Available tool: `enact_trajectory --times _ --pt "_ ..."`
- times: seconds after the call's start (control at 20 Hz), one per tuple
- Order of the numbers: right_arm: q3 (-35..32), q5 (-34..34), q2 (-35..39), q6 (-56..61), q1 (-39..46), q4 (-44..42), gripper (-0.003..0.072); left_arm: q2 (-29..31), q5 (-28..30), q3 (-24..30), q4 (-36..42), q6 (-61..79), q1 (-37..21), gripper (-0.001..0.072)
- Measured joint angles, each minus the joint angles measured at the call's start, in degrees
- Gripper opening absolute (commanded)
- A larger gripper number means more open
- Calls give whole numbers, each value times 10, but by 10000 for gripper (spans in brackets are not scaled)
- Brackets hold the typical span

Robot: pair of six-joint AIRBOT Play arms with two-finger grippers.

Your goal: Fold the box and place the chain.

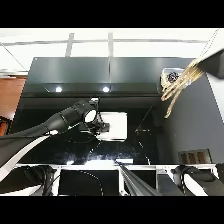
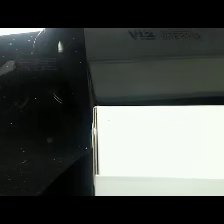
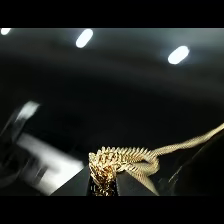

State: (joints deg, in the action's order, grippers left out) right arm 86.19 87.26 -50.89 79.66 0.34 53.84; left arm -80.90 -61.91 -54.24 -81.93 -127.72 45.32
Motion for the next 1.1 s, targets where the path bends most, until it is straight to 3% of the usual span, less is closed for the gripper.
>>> enact_trajectory --times 0.15,0.4,0.8,1.1 --pt "-97 -24 26 -7 -61 -56 7 0 1 0 1 0 0 31" --pt "-213 -125 39 -11 -181 -130 7 0 2 0 3 0 0 31" --pt "-252 -284 42 -5 -297 -219 7 0 1 0 4 0 0 31" --pt "-277 -287 42 82 -309 -119 7 0 1 0 4 0 0 31"
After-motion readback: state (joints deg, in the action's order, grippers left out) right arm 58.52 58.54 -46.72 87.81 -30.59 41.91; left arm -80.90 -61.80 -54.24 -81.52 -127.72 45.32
